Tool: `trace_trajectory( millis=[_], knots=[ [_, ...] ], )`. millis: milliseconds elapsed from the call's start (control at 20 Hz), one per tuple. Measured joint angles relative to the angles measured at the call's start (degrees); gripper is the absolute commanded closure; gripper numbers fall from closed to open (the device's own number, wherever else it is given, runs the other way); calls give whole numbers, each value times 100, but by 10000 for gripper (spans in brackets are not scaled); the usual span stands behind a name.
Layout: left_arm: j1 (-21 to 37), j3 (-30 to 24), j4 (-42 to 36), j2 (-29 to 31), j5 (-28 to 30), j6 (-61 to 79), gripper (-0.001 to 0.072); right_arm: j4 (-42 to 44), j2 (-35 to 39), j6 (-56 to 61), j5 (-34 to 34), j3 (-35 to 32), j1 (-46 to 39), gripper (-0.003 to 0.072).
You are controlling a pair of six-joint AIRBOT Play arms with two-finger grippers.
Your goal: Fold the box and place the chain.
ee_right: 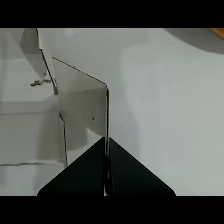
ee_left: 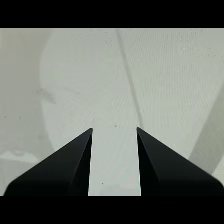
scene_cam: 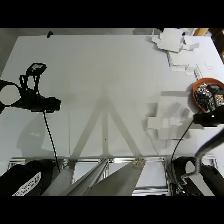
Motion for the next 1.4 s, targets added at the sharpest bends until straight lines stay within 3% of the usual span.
trace_trajectory(
  millis=[200,450,550,650,850,950,1100,1400],
  knots=[
    [0,0,-2,0,2,2,435,1003,529,435,-455,-503,1370,668],
    [2,0,-52,-2,378,72,427,1355,710,1320,-1158,-743,3305,667],
    [2,-7,-304,-48,544,400,282,1388,721,1652,-1392,-772,3877,667],
    [2,-13,-863,-170,680,1062,272,1419,717,1915,-1565,-787,4291,667],
    [2,-46,-2887,-706,778,3228,271,1423,623,2173,-1707,-798,4671,667],
    [2,-61,-3648,-1073,809,4122,176,1423,584,2232,-1740,-798,4741,667],
    [2,-70,-4271,-1633,739,4979,175,1421,553,2271,-1759,-798,4787,667],
    [-4,-142,-5318,-2647,57,6483,174,1421,540,2293,-1770,-798,4809,667]
  ],
)
